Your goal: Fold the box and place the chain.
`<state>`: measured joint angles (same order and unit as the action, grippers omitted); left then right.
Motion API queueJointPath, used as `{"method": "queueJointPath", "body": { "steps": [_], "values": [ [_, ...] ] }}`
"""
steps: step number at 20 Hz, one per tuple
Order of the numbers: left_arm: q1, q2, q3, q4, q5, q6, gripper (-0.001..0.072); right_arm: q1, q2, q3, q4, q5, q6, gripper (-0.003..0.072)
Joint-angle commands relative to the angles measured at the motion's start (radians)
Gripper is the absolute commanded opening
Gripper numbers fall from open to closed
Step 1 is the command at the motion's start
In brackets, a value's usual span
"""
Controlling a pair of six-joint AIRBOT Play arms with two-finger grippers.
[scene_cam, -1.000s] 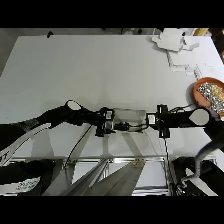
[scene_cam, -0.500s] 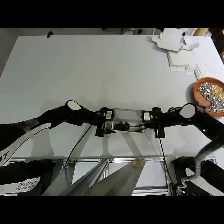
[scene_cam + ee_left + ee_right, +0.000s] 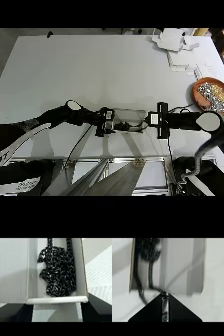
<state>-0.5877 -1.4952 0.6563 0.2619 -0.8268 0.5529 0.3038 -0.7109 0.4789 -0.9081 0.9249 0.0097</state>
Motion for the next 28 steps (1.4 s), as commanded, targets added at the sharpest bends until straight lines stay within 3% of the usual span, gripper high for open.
{"method": "queueJointPath", "body": {
  "steps": [1,6,9,10,11,12,14,18,20,23,28],
  "values": [
    [0.0,0.001,0.0,0.0,0.0,0.0,0.0363,0.143,0.027,0.002,0.26,-0.203,-0.038,0.0016],
    [0.0,0.001,0.0,0.0,0.0,0.0,0.0363,0.397,-0.14,0.002,0.331,-0.418,-0.037,0.0016],
    [0.0,0.001,0.0,0.0,0.0,0.0,0.0363,0.441,-0.26,0.002,0.33,-0.477,-0.036,0.0017],
    [0.0,0.001,0.0,0.0,0.0,0.0,0.0363,0.438,-0.287,0.002,0.328,-0.477,-0.036,0.0049],
    [0.0,0.001,0.0,0.0,0.0,0.0,0.0363,0.432,-0.294,0.002,0.328,-0.477,-0.036,0.0138],
    [0.0,0.001,0.0,0.0,0.0,0.0,0.0363,0.423,-0.283,0.003,0.329,-0.468,-0.036,0.0208],
    [0.0,0.001,0.0,0.0,0.0,0.0,0.0363,0.398,-0.211,0.005,0.299,-0.402,-0.036,0.0207],
    [0.0,0.001,0.0,0.0,0.0,0.0,0.0363,0.258,-0.01,0.005,0.041,-0.187,0.063,0.0203],
    [0.0,0.001,0.0,0.0,0.0,0.0,0.0363,0.156,0.032,0.005,-0.059,-0.058,0.09,0.0198],
    [0.0,0.001,0.0,0.0,0.0,0.0,0.0363,0.014,0.004,-0.019,-0.096,0.035,0.089,0.0198],
    [0.0,0.001,0.0,0.0,0.0,0.0,0.0363,-0.081,-0.135,-0.085,-0.105,-0.026,0.06,0.0198]
  ]
}}
